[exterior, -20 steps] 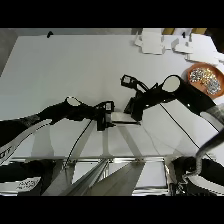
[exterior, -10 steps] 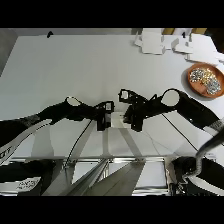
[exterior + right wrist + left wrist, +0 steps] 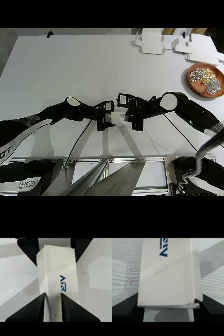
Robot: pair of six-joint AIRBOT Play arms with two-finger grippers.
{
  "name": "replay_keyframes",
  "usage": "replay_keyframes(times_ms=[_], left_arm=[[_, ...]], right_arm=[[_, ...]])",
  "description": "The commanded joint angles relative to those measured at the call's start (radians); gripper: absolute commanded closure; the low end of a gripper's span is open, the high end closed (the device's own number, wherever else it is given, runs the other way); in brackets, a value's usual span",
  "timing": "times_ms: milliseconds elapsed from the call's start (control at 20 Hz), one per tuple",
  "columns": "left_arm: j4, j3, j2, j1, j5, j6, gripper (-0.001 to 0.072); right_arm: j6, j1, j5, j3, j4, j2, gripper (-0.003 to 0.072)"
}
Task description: Fold the box and place the chain.
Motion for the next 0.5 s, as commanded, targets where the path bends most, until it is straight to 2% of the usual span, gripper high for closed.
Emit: replay_keyframes(times_ms=[0,450], left_arm=[[0.002,0.000,0.001,-0.001,-0.002,0.003,0.0391],[0.002,0.000,0.001,-0.001,-0.002,0.003,0.0391]], right_arm=[[0.008,0.001,-0.024,-0.001,-0.017,0.002,0.0505],[0.026,0.001,-0.026,-0.001,-0.017,0.008,0.0525]])
